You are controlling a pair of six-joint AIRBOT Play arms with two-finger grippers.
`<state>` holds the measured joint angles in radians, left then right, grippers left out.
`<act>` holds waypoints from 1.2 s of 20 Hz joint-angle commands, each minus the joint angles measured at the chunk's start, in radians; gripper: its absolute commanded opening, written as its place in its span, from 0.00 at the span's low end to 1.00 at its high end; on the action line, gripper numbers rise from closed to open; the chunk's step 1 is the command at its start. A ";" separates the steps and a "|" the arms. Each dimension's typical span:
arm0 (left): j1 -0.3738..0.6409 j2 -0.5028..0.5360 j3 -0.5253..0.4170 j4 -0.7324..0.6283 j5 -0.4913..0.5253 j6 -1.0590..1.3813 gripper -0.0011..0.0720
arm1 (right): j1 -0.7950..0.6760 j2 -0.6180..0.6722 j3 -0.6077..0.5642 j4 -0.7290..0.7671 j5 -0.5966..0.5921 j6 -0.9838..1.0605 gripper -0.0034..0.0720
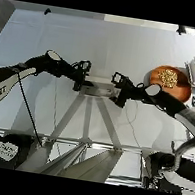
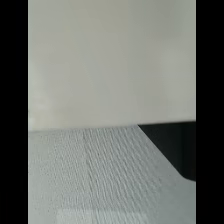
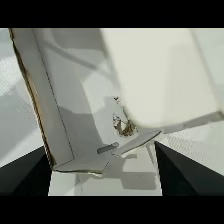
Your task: Fold the box and place the chain.
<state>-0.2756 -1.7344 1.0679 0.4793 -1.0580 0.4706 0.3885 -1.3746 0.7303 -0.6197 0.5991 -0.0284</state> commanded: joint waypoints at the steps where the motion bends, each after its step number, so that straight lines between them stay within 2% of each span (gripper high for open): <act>1: 0.000 0.001 0.001 0.001 -0.001 0.000 0.02 | -0.042 -0.054 0.062 -0.047 0.086 -0.032 0.98; 6: 0.000 0.000 0.001 0.001 -0.001 0.000 0.02 | -0.094 -0.136 0.142 -0.004 0.233 -0.214 0.98; 11: 0.000 0.001 0.001 0.000 -0.001 0.000 0.02 | -0.093 -0.196 0.151 0.114 0.234 -0.272 0.98; 24: 0.000 0.001 0.001 0.001 -0.001 0.000 0.02 | -0.083 -0.263 0.150 0.185 0.250 -0.340 0.97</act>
